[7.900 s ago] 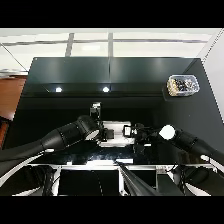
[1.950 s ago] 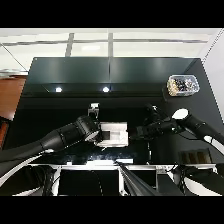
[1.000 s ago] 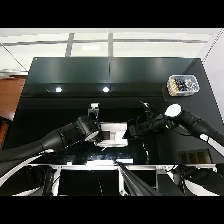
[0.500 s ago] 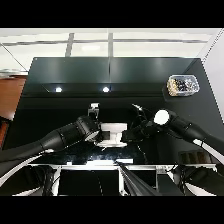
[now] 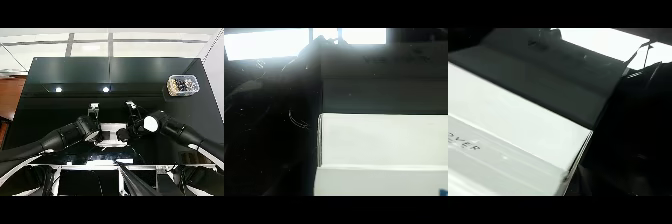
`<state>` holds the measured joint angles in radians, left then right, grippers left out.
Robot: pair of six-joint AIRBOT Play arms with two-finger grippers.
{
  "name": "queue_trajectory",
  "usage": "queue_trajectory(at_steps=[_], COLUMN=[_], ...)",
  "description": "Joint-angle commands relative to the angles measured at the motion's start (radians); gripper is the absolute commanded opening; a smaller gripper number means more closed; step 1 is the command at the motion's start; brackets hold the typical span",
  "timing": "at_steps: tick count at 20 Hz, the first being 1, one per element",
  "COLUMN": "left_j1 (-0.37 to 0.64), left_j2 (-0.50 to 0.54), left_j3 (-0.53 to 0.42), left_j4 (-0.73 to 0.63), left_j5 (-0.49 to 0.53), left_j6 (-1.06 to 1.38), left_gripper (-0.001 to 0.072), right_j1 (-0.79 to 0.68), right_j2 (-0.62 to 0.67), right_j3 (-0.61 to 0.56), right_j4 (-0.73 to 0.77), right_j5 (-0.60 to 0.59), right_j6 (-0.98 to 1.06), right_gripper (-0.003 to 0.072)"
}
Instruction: Fold the box and place the chain.
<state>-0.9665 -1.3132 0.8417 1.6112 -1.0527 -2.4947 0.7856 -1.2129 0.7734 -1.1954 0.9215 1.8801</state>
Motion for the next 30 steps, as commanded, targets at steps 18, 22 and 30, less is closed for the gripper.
queue_trajectory(at_steps=[18,22,30], left_j1=[0.001,0.001,0.000], left_j2=[0.000,0.000,0.000], left_j3=[0.000,0.000,0.000], left_j4=[0.000,0.000,0.000], left_j5=[0.004,0.002,0.002], left_j6=[0.000,0.000,0.000], left_gripper=[0.0029,0.0028,0.0029], right_j1=[0.174,0.174,0.174], right_j2=[-0.043,-0.063,-0.076], right_j3=[0.054,0.056,0.056], right_j4=[-0.327,-0.327,-0.328], right_j5=[0.042,0.038,0.015], right_j6=[0.459,0.462,0.470], right_gripper=[0.0275,0.0267,0.0197])
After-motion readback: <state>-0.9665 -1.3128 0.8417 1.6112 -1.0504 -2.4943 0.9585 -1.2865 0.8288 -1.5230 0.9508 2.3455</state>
